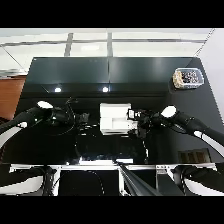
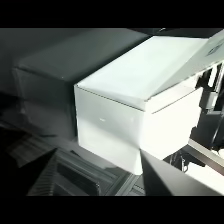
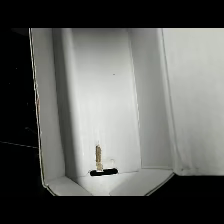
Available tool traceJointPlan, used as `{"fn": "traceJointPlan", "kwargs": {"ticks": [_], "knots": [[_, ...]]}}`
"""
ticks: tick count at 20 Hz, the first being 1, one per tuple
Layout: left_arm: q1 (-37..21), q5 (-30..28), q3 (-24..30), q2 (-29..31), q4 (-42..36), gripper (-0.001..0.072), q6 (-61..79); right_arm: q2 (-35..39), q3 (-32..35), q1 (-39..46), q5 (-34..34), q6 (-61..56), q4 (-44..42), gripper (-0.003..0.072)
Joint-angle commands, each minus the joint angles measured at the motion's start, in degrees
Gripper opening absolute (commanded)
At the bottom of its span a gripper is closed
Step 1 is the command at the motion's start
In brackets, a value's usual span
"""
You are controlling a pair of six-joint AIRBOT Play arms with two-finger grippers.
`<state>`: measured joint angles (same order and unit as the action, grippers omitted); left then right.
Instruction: Fold the box and place the chain.
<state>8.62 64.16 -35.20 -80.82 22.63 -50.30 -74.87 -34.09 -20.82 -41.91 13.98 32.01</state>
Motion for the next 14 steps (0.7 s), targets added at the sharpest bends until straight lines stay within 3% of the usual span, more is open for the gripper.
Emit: {"fn": "traceJointPlan", "kwargs": {"ticks": [1, 10, 14], "knots": [[0.0, 1.1, 0.0, 0.0, -0.6, 0.0638, 0.6, 0.0, 0.0, 0.0, 0.0, 0.0, 0.0, 0.0221], [1.5, 2.1, -0.3, 0.0, -1.3, 0.0637, 0.9, 0.0, 0.0, 0.0, 0.0, 0.0, 0.0, 0.0221], [3.8, 2.0, -3.3, 0.0, -0.2, 0.0626, 0.4, 0.0, 0.0, 0.0, 0.0, 0.0, 0.0, 0.0221]]}}
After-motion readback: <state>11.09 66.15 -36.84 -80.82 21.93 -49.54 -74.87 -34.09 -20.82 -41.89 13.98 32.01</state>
